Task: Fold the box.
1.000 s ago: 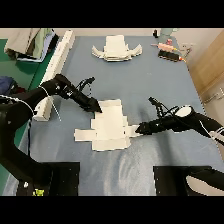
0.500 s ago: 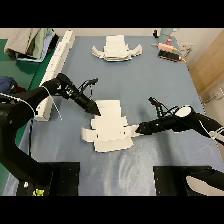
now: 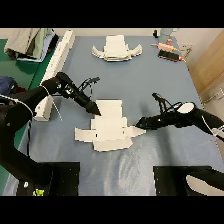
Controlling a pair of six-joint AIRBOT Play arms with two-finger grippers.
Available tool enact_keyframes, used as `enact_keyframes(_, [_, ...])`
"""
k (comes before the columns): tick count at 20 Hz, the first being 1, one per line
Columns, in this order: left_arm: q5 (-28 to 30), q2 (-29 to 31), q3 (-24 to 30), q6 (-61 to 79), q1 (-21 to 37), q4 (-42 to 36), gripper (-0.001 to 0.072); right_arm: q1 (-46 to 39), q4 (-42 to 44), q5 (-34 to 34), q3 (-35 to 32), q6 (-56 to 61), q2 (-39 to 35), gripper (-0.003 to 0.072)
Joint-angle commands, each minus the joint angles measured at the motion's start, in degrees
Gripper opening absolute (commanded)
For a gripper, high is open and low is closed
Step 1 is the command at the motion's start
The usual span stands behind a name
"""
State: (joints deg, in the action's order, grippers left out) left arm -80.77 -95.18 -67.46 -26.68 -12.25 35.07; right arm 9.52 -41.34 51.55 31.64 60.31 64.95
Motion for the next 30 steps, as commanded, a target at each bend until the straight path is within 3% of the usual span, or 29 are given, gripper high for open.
enact_keyframes(1, [5.8,5.0,0.0,8.7,-1.8,-0.8,0.0011,-3.6,-10.3,-0.3,6.4,11.5,-2.3,0.0463])
enact_keyframes(4, [10.8,11.5,1.5,14.6,-5.9,-0.8,0.0010,-7.2,-13.3,0.0,14.0,15.4,-6.3,0.0464])
enact_keyframes(6, [17.6,15.8,4.7,19.2,-9.7,-1.2,0.0010,-8.1,-13.3,0.0,17.4,16.5,-8.3,0.0464])
enact_keyframes(11, [35.3,24.1,18.5,33.8,-17.0,-11.5,0.0010,-8.0,-11.6,0.8,18.4,16.8,-9.2,0.0456])
enact_keyframes(13, [41.9,27.8,24.3,39.0,-19.1,-14.1,0.0009,-8.0,-11.6,0.7,18.4,16.8,-9.2,0.0292])
enact_keyframes(17, [52.0,32.7,32.5,42.8,-23.7,-14.0,0.0010,-8.0,-11.6,0.6,18.3,16.8,-9.2,0.0279])
enact_keyframes(23, [58.4,33.1,35.3,42.8,-29.7,-14.0,0.0010,-8.0,-11.6,0.5,17.8,16.6,-9.2,0.0280])
enact_keyframes(30, [60.9,34.1,35.4,44.0,-30.2,-13.9,0.0014,-7.4,-11.8,-0.2,15.5,16.6,-9.2,0.0279])
